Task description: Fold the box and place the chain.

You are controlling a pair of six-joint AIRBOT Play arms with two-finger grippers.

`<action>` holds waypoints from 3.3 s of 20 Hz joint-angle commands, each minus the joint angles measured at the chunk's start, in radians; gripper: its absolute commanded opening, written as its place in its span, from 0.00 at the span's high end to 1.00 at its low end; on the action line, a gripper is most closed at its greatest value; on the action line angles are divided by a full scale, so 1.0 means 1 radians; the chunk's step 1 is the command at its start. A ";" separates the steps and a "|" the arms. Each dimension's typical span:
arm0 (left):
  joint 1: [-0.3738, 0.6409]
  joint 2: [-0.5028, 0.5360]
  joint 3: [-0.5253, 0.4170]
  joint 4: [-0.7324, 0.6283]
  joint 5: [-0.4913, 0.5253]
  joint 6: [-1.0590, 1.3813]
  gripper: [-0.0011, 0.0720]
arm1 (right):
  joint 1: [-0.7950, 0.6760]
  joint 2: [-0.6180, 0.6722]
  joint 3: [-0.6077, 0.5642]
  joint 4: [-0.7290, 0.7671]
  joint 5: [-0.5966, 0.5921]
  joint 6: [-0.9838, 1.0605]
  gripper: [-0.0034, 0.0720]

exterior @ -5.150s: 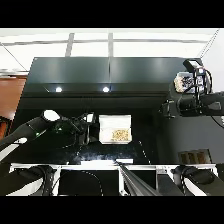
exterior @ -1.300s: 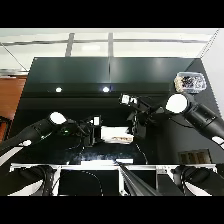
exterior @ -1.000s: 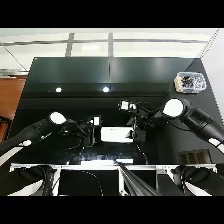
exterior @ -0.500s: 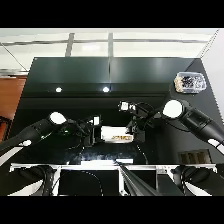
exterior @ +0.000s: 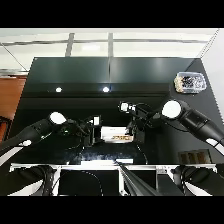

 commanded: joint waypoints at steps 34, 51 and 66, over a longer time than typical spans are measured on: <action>0.000 0.000 0.001 0.000 -0.001 0.000 0.36 | -0.111 0.068 -0.245 0.585 -0.030 0.601 0.95; 0.000 0.000 0.001 0.000 0.000 0.000 0.36 | -0.002 -0.035 -0.245 0.488 -0.230 0.681 0.95; 0.002 0.001 0.003 0.008 0.000 0.000 0.35 | -0.217 0.121 -0.096 0.368 0.090 0.598 0.95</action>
